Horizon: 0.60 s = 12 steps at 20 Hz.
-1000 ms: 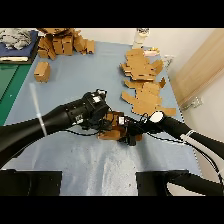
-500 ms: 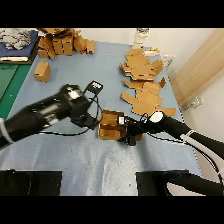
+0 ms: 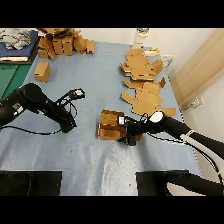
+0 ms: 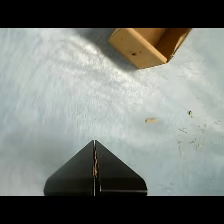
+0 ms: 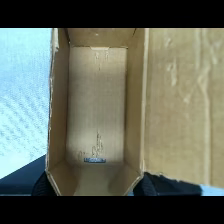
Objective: Fold the box.
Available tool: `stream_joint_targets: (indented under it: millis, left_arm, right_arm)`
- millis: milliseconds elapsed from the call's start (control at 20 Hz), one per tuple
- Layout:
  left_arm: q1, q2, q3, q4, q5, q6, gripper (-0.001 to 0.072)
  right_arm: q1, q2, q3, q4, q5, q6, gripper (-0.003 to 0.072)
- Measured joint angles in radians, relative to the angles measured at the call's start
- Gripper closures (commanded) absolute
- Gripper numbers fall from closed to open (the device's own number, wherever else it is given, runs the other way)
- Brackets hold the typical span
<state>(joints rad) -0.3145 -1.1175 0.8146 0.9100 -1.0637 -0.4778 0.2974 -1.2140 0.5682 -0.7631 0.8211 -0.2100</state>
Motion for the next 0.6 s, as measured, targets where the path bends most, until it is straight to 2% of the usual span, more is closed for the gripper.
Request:
stream_joint_targets:
  millis: [100, 250, 300, 350, 400, 600]
  left_arm:
    - [0.048, -0.088, -0.011, -0.148, 0.020, 0.286, 0.0697]
    - [0.064, -0.197, -0.007, -0.273, 0.043, 0.600, 0.0696]
    - [0.061, -0.220, -0.005, -0.300, 0.042, 0.686, 0.0642]
    - [0.055, -0.235, -0.004, -0.313, 0.036, 0.750, 0.0215]
    - [0.046, -0.247, -0.004, -0.329, 0.029, 0.801, 0.0028]
    - [-0.013, -0.270, -0.002, -0.348, 0.056, 0.825, 0.0026]
  right_arm:
    - [0.000, 0.000, 0.000, 0.000, 0.000, 0.000, 0.0086]
    - [0.000, 0.000, 0.000, 0.005, 0.000, 0.000, 0.0085]
    - [0.000, 0.000, 0.000, 0.005, 0.000, 0.000, 0.0085]
    - [0.000, 0.000, 0.000, 0.007, 0.000, 0.000, 0.0086]
    - [0.000, 0.000, 0.000, 0.008, 0.000, 0.000, 0.0086]
    - [0.000, 0.000, 0.000, 0.012, 0.000, 0.000, 0.0085]
